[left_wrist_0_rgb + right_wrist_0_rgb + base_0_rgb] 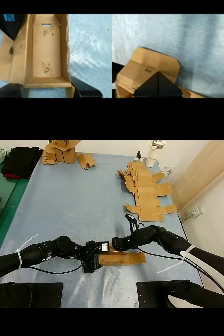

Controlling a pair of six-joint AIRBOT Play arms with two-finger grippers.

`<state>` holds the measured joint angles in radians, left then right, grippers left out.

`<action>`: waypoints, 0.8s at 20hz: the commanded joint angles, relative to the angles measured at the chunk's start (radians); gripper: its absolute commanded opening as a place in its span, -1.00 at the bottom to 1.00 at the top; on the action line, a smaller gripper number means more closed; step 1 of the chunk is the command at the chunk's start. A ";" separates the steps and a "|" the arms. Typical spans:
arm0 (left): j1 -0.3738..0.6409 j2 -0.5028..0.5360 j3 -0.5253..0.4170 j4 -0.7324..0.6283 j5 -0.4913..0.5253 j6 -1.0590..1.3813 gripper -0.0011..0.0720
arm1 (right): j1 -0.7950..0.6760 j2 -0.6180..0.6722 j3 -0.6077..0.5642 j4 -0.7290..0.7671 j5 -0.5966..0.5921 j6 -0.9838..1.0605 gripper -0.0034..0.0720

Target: Fold the box.

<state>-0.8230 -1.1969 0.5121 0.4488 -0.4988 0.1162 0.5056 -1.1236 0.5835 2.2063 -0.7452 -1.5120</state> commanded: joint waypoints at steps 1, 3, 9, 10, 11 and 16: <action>0.001 0.000 0.000 0.000 0.001 0.000 0.30 | 0.010 -0.029 0.003 -0.003 -0.005 -0.023 -0.90; 0.001 0.000 0.000 0.000 0.002 0.000 0.30 | 0.010 -0.029 0.003 -0.002 -0.004 -0.034 -0.90; 0.001 0.000 0.000 0.000 0.001 0.000 0.30 | 0.009 -0.019 0.006 -0.004 -0.015 -0.097 -0.91; 0.001 0.000 0.000 -0.001 0.002 0.000 0.30 | 0.005 0.005 0.016 -0.022 -0.026 -0.122 -0.91; 0.001 0.000 0.000 0.000 0.002 0.000 0.30 | -0.001 0.042 0.032 -0.066 -0.037 -0.122 -0.91; 0.001 0.000 0.000 0.000 0.001 0.000 0.30 | -0.007 0.277 0.067 -0.224 -0.149 -0.120 -0.91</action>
<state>-0.8230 -1.1969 0.5121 0.4480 -0.4965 0.1162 0.5011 -0.9535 0.6373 2.0598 -0.8242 -1.6226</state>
